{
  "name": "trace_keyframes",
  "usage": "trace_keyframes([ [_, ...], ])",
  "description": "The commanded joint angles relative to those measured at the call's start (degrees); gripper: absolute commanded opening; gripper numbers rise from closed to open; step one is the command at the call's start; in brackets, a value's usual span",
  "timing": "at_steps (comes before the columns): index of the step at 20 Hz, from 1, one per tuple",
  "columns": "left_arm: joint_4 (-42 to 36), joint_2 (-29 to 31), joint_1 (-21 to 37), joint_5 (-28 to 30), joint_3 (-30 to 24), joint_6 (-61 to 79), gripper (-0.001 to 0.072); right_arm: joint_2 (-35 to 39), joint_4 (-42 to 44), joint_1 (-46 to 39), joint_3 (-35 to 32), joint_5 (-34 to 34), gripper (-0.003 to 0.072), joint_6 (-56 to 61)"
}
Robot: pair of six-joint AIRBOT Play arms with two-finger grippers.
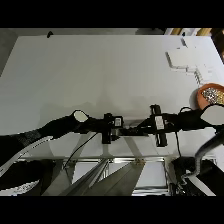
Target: Fold the box and place the chain.
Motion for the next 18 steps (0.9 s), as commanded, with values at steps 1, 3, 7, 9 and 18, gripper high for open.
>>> trace_keyframes([
  [1,0.02,0.02,0.0,0.0,0.0,0.0,0.0347,-1.05,1.38,4.11,0.04,-4.42,0.0018,0.07],
  [3,0.0,0.02,0.0,0.02,0.0,0.0,0.0347,-2.51,1.25,4.39,0.04,-6.32,0.0018,0.09],
  [7,0.0,0.02,0.0,0.02,0.0,0.0,0.0347,-4.92,-4.04,4.39,0.04,-6.05,0.0154,0.11],
  [9,0.0,0.02,0.0,0.0,0.0,0.0,0.0347,-4.81,-5.53,4.33,0.24,-5.62,0.0225,1.44],
  [18,0.02,0.02,0.0,0.02,0.0,0.0,0.0347,-4.94,-22.97,-2.54,-2.97,-0.76,0.0018,11.67],
])
